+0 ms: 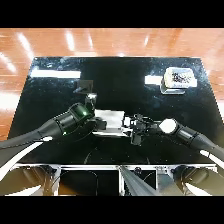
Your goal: Fold the box and place the chain.
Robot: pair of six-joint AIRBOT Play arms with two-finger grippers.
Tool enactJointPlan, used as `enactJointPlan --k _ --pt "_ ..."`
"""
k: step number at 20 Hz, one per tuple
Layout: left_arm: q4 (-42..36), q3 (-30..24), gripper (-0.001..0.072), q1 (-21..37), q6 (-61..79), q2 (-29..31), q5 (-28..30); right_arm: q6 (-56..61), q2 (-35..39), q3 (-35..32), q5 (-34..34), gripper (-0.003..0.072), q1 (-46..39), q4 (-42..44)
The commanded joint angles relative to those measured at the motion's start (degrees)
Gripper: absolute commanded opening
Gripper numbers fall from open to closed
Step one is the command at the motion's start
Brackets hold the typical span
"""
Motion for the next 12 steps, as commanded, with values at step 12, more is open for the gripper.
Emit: enactJointPlan --k 12 --pt "-0.94 -0.02 0.0018 0.0 0.39 -0.04 -0.02 -3.76 -3.61 1.88 -1.97 0.0115 1.27 8.04"
